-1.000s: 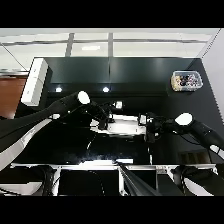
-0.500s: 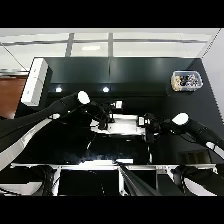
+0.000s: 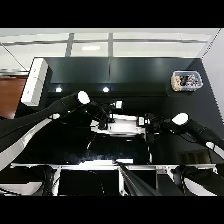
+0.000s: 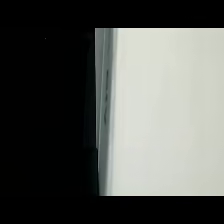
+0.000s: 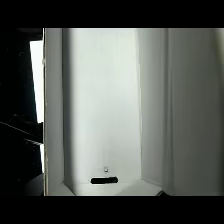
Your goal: Fold the box and place the chain.
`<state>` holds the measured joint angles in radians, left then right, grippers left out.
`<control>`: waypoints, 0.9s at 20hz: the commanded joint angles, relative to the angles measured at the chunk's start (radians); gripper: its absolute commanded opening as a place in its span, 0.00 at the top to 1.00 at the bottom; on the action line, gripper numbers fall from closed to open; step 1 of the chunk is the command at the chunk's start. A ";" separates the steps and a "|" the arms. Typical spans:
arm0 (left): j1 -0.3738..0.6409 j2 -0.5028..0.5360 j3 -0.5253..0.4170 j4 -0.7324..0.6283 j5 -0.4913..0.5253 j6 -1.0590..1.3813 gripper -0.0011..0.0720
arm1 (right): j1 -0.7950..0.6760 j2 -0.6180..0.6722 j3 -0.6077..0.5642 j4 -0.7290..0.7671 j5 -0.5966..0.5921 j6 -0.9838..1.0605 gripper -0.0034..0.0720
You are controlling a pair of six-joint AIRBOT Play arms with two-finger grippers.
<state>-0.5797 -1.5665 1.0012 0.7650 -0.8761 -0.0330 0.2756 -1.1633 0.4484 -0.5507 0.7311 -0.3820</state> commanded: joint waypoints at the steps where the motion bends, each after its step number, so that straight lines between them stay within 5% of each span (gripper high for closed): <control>1: 0.001 0.001 0.001 0.000 -0.024 0.000 0.94 | 0.000 -0.001 0.000 0.000 -0.003 0.000 0.45; 3: 0.003 0.009 0.005 0.010 -0.060 -0.034 0.82 | 0.000 -0.001 0.000 0.000 0.002 0.000 0.65; 4: 0.003 0.019 0.013 0.035 -0.074 -0.088 0.68 | 0.000 -0.001 0.000 0.000 0.006 0.000 0.65; 6: 0.003 0.061 0.024 0.141 -0.083 -0.204 0.62 | 0.000 -0.001 0.000 0.000 0.009 0.000 0.65; 8: 0.004 0.124 0.024 0.263 -0.115 -0.284 0.40 | 0.000 -0.001 0.000 0.000 0.009 0.000 0.65; 9: 0.004 0.159 0.024 0.327 -0.142 -0.351 0.40 | 0.000 -0.001 0.000 0.000 0.009 0.000 0.65; 11: 0.004 0.221 0.024 0.439 -0.204 -0.525 0.42 | 0.000 -0.001 0.000 0.000 0.009 0.000 0.65; 12: 0.004 0.246 0.024 0.480 -0.240 -0.611 0.62 | 0.000 -0.001 0.000 0.000 0.009 0.000 0.66; 13: 0.004 0.271 0.024 0.508 -0.294 -0.648 0.94 | 0.000 -0.001 0.000 -0.001 0.009 -0.001 0.66; 15: 0.002 0.292 0.020 0.500 -0.398 -0.721 0.95 | 0.001 -0.001 0.000 0.000 0.009 -0.001 0.66; 18: -0.037 0.294 -0.075 0.367 -0.396 -0.846 0.95 | 0.001 -0.001 0.000 0.000 0.010 -0.001 0.66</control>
<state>-0.5926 -1.2922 0.9836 1.1980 -1.2175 -0.7315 0.2756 -1.1633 0.4484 -0.5514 0.7395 -0.3828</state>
